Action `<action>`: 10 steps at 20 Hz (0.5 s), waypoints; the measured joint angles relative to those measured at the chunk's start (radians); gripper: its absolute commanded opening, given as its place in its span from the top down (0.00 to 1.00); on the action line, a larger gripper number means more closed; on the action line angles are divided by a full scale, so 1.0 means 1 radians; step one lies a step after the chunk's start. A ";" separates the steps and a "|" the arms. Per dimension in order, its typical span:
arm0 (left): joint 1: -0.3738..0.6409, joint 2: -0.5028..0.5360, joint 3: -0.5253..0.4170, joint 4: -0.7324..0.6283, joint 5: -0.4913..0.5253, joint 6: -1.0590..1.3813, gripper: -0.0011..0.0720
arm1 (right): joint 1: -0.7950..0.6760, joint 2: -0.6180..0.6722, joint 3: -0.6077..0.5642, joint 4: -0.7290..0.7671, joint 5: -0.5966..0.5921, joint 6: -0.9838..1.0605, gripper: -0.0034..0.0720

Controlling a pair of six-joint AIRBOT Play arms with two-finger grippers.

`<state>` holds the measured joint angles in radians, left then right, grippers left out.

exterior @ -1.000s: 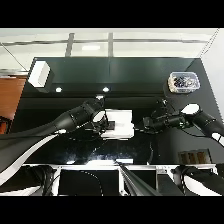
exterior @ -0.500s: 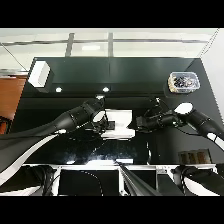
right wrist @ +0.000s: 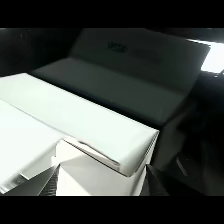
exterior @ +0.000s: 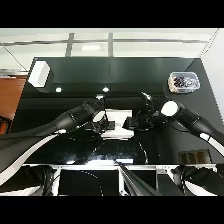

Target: Fold the box and place the chain.

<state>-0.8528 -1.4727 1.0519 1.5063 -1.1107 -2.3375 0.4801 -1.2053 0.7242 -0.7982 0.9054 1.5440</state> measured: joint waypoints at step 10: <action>0.000 0.000 0.000 0.000 0.004 -0.002 0.95 | 0.049 -0.004 0.042 -0.104 -0.003 0.119 0.31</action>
<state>-0.8528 -1.4727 1.0519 1.5066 -1.1069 -2.3394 0.5289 -1.2095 0.7658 -0.9020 0.9020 1.6630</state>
